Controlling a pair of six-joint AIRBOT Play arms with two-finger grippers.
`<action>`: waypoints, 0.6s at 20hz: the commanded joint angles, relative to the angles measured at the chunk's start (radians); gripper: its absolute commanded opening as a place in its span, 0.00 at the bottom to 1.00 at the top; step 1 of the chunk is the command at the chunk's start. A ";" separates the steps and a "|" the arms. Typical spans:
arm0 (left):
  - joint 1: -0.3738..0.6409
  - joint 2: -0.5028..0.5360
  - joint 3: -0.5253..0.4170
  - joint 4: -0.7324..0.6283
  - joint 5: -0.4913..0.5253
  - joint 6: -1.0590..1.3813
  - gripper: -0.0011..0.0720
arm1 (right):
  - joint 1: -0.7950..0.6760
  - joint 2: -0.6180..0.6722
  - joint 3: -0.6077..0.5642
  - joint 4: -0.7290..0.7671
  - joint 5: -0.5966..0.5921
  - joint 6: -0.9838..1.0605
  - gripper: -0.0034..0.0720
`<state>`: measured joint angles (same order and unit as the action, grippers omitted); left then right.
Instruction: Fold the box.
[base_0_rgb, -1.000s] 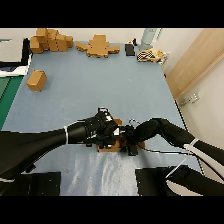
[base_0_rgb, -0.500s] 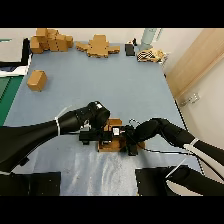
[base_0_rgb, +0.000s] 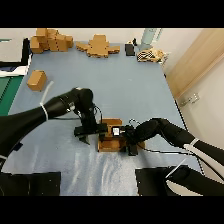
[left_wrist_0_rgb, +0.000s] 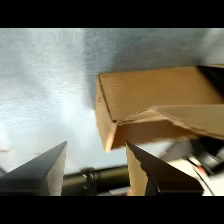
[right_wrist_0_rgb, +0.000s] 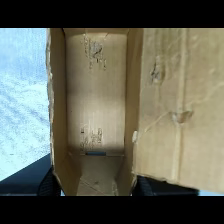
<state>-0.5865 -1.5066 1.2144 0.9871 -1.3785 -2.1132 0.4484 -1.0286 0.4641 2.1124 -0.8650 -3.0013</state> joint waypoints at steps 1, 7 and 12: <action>0.139 0.004 0.001 -0.204 -0.018 0.196 0.78 | 0.000 0.000 0.000 0.000 0.000 0.000 0.70; 0.378 0.004 0.001 -0.198 -0.047 0.742 0.03 | 0.000 0.000 0.000 0.000 0.000 0.000 0.70; 0.388 0.022 -0.031 -0.198 -0.059 1.312 0.03 | 0.000 0.000 0.000 0.001 0.000 0.000 0.70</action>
<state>-0.2123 -1.4960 1.2034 0.7929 -1.4326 -1.1542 0.4484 -1.0286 0.4641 2.1124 -0.8654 -3.0013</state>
